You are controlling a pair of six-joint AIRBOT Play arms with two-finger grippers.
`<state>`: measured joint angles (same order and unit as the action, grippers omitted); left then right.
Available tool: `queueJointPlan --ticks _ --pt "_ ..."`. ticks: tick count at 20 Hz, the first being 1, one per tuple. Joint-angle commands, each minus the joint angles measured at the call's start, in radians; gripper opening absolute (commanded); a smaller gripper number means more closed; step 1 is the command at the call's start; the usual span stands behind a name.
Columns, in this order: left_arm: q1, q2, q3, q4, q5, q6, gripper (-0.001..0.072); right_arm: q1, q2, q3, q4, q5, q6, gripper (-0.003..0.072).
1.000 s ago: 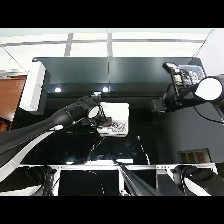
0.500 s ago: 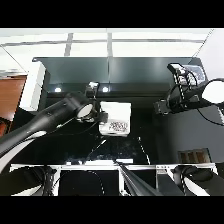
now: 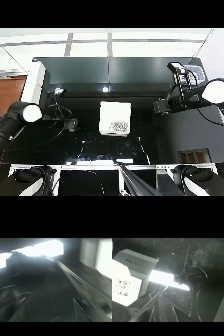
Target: Fold the box and place the chain.
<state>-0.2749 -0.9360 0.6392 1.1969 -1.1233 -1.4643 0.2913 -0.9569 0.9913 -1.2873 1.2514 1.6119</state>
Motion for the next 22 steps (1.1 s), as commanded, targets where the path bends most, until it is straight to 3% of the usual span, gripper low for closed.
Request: queueJointPlan --ticks 1,2,5,9,14,22 --pt "0.199 -0.031 -0.14 -0.594 -0.021 1.02 0.067 -0.001 0.0 0.0 0.001 -0.002 0.001 0.0266" --pt "0.193 -0.051 -0.151 -0.607 0.008 1.131 0.0704 0.0 0.0 0.0 0.001 -0.002 0.001 0.0266" --pt "0.129 -0.129 -0.152 -0.606 0.111 1.408 0.0712 0.0 0.0 0.0 0.001 -0.002 0.007 0.0266" --pt "0.057 -0.243 -0.11 -0.603 0.135 1.843 0.0713 0.0 0.0 0.0 0.002 0.006 0.021 0.0265" --pt "0.053 -0.419 -0.008 -0.662 0.084 1.879 0.0715 0.0 0.0 0.0 0.004 0.006 0.035 0.0266" --pt "0.012 -0.428 0.006 -0.676 0.127 1.86 0.0714 0.0 0.0 0.0 0.004 -0.003 0.043 0.0266"
